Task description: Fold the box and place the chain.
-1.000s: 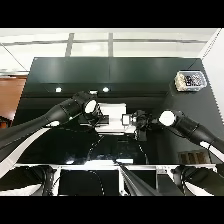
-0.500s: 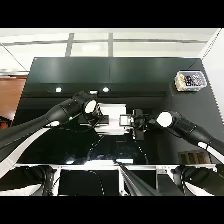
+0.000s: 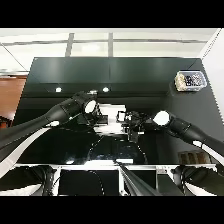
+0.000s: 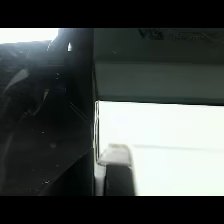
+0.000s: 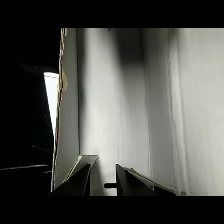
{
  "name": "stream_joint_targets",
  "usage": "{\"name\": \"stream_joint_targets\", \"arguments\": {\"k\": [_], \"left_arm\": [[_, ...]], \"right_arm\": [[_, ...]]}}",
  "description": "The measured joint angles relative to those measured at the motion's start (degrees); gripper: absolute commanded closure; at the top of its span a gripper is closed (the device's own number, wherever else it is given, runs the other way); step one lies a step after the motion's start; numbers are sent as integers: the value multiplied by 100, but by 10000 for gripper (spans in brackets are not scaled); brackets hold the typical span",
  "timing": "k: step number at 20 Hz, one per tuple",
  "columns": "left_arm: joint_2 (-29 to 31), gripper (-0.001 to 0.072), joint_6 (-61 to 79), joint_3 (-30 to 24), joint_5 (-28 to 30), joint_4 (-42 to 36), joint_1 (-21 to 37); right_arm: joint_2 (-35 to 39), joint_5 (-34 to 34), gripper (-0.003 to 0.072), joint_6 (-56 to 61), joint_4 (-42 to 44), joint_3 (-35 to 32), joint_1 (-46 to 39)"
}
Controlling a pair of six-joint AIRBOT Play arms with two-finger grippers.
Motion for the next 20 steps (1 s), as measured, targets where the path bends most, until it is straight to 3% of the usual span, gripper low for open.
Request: {"name": "stream_joint_targets", "arguments": {"k": [6,8,9,10,11,12,13,14,15,16,17,20], "left_arm": [[0,684,-9,0,42,-17,0],[0,684,-13,0,44,-20,0],[0,684,-11,0,39,-22,0],[0,684,-15,0,39,-20,0],[0,684,-17,0,39,-20,0],[0,685,-17,0,46,-22,0],[0,685,-15,0,44,-20,0],[0,685,-11,0,26,-20,0],[0,684,-20,0,28,-20,0],[0,684,-17,0,46,-22,0],[0,684,-17,0,52,-28,0],[0,684,-20,0,52,-37,0]], "right_arm": [[-201,-229,504,0,328,0,28],[-219,-282,283,4,352,0,28],[-221,-326,331,4,358,0,28],[-227,-356,482,28,365,0,28],[-229,-365,478,44,374,0,28],[-229,-378,271,74,374,0,28],[-229,-393,249,142,376,0,28],[-229,-411,372,214,374,0,28],[-229,-411,560,299,372,0,28],[-225,-404,576,398,365,0,28],[-188,-398,668,533,308,0,28],[129,-177,669,1445,-208,57,-79]]}}
